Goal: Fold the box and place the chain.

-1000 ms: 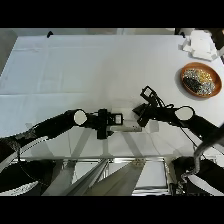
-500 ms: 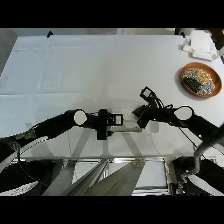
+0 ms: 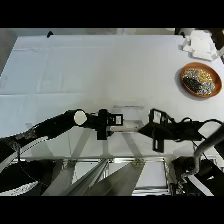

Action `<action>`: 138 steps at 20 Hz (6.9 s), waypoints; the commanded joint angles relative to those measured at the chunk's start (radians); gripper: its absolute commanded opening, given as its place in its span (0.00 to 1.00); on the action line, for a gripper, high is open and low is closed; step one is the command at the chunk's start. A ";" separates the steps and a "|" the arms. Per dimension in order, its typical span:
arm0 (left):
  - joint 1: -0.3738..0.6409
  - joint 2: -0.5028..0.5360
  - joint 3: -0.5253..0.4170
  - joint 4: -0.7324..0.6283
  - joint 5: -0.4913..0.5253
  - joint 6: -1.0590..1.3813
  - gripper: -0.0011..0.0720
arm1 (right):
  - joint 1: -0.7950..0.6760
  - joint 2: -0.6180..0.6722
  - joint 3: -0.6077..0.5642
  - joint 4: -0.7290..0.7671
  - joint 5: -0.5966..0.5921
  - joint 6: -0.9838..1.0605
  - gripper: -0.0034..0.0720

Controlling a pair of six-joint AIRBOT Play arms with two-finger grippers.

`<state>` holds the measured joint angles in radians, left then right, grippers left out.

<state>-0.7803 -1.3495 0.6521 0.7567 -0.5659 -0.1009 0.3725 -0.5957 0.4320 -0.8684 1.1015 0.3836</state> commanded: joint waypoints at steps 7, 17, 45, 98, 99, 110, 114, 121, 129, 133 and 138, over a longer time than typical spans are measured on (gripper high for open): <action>0.000 0.000 0.001 0.000 0.000 0.000 0.49 | 0.000 0.069 -0.031 -0.390 -0.063 -0.062 0.07; 0.000 0.000 0.001 0.000 0.000 0.000 0.49 | 0.000 -0.226 -0.058 -0.151 -0.294 -0.404 0.49; 0.000 0.000 0.001 0.000 0.000 0.000 0.49 | 0.000 -0.416 -0.058 0.143 -0.346 -0.577 0.23; 0.000 0.000 0.001 0.000 0.000 0.000 0.49 | -0.425 -0.533 -0.057 0.034 -0.096 0.649 0.07; 0.000 0.000 0.001 0.000 0.000 0.000 0.49 | -0.416 -0.537 -0.057 0.036 -0.097 0.638 0.07; 0.000 0.000 0.001 0.000 0.000 0.000 0.49 | -0.384 -0.468 -0.050 0.179 -0.068 0.553 0.34; 0.000 0.000 0.001 0.000 0.000 0.000 0.49 | -0.384 -0.426 -0.050 0.191 -0.037 0.553 0.35; 0.000 0.000 0.001 0.000 0.000 0.000 0.49 | -0.384 -0.414 -0.050 0.195 0.031 0.553 0.35; 0.000 0.000 0.001 0.000 0.000 0.000 0.49 | -0.378 -0.377 -0.050 0.196 0.037 0.554 0.43; 0.000 0.000 0.001 0.000 0.000 0.000 0.49 | -0.297 -0.377 -0.050 0.196 -0.035 0.564 0.45; 0.000 0.000 0.001 0.000 0.000 0.000 0.49 | -0.197 -0.377 -0.049 0.186 -0.171 0.689 0.63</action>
<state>-0.7799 -1.3495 0.6521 0.7563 -0.5659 -0.1013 0.1226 -0.9733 0.3820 -0.6739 1.0225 0.9943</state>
